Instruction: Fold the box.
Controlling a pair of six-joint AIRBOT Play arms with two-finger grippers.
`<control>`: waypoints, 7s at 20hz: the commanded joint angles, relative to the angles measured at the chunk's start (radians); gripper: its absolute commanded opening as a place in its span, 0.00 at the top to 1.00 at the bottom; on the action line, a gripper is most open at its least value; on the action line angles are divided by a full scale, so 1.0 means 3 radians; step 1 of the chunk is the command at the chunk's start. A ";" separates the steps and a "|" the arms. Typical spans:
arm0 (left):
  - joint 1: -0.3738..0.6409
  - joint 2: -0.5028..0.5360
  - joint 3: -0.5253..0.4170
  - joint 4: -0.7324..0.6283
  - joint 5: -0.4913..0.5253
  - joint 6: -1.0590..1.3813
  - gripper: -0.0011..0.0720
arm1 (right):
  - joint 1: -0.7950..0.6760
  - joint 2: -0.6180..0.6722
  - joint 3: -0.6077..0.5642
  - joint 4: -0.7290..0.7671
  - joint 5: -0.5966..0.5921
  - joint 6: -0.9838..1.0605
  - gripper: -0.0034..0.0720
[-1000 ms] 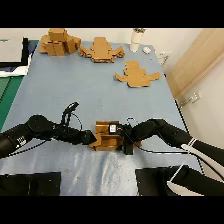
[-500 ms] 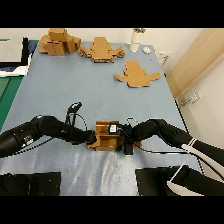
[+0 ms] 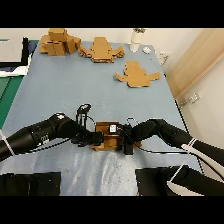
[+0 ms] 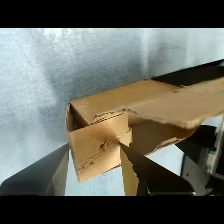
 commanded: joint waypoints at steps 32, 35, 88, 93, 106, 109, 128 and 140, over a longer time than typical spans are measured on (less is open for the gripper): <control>-0.0352 -0.0985 0.0757 0.0783 -0.0664 -0.0848 0.67 | 0.0000 -0.0001 0.0001 0.0001 0.0000 0.0001 0.27; -0.0354 -0.0988 0.0757 0.0774 -0.0546 -0.0861 0.97 | 0.0000 -0.0001 0.0001 0.0001 0.0000 0.0001 0.28; 0.1831 -0.0421 -0.0570 -0.2234 -0.0706 0.7223 0.06 | 0.0000 -0.0001 0.0001 0.0000 0.0000 0.0001 0.28; 0.1450 -0.0416 -0.0690 -0.2252 -0.0217 0.7713 0.03 | 0.0000 -0.0001 0.0001 0.0000 0.0000 0.0001 0.27; 0.1146 -0.0374 -0.0722 -0.2584 0.0248 0.8111 0.03 | 0.0000 -0.0001 0.0001 0.0000 0.0001 0.0001 0.27; 0.1147 -0.0332 -0.0786 -0.2585 0.0245 0.8169 0.03 | 0.0000 -0.0001 0.0001 0.0000 0.0000 0.0001 0.27; 0.0970 -0.0303 -0.0825 -0.2795 0.0347 0.8147 0.03 | 0.0000 -0.0001 0.0001 0.0000 0.0001 0.0001 0.27; 0.0722 -0.0308 -0.0825 -0.2632 0.0679 0.7988 0.03 | 0.0000 -0.0001 0.0001 0.0000 0.0001 0.0001 0.27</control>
